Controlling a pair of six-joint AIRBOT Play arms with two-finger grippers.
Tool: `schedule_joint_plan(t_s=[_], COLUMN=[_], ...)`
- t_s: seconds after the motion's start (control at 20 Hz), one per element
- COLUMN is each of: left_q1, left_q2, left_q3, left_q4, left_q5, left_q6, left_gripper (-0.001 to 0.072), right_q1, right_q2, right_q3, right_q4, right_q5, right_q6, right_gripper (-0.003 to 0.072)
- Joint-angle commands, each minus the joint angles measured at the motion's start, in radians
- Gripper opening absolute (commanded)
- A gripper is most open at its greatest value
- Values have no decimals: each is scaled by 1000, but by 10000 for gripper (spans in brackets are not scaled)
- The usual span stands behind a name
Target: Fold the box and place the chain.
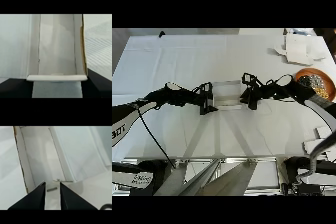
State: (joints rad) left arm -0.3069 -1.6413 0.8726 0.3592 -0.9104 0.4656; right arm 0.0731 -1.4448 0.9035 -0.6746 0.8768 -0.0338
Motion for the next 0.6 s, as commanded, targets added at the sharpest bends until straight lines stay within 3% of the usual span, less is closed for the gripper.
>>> schedule_joint_plan(t_s=[0.0,0.25,0.3,0.35,0.55], left_q1=[0,0,0,0,0], left_q2=[0,1,1,0,1], left_q3=[0,0,0,0,0], left_q4=[0,0,0,0,0], left_q5=[2,2,2,2,2], left_q6=[0,-1,-1,-1,0], left_gripper=[156,156,156,156,156], right_q1=[-1,-97,-137,-182,-387], right_q2=[114,325,367,399,395], right_q3=[0,0,0,0,0], right_q4=[-176,-232,-253,-267,-267], right_q5=[-2,-2,-2,-2,55], right_q6=[228,523,557,590,798], right_gripper=[172,167,120,12,13])
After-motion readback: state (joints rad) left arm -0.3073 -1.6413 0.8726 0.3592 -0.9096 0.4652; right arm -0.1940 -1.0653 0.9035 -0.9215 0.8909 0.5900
